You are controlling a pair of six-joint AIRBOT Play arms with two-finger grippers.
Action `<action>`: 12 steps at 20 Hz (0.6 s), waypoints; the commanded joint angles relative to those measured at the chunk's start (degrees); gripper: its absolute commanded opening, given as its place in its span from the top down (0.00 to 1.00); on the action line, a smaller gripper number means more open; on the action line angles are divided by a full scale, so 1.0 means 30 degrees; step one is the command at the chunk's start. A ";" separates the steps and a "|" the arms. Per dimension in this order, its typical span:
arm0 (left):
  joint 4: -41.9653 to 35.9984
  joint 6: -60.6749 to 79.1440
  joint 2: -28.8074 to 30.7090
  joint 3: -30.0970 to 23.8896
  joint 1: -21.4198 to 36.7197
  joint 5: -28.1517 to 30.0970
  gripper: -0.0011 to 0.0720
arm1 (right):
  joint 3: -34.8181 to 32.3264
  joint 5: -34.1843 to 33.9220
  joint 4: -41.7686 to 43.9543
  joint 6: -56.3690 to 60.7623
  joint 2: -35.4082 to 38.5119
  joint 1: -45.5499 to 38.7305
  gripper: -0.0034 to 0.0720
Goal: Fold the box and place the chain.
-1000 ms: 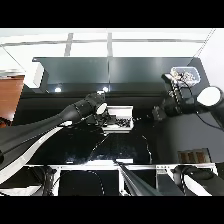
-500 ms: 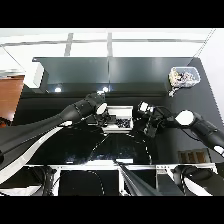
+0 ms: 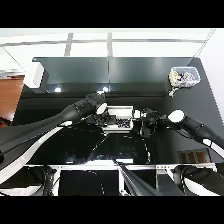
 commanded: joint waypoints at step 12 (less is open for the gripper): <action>0.0000 0.0000 -0.0007 0.0015 0.0007 0.0000 0.94 | 0.0233 -0.0393 0.0277 0.0605 -0.1100 0.0058 0.33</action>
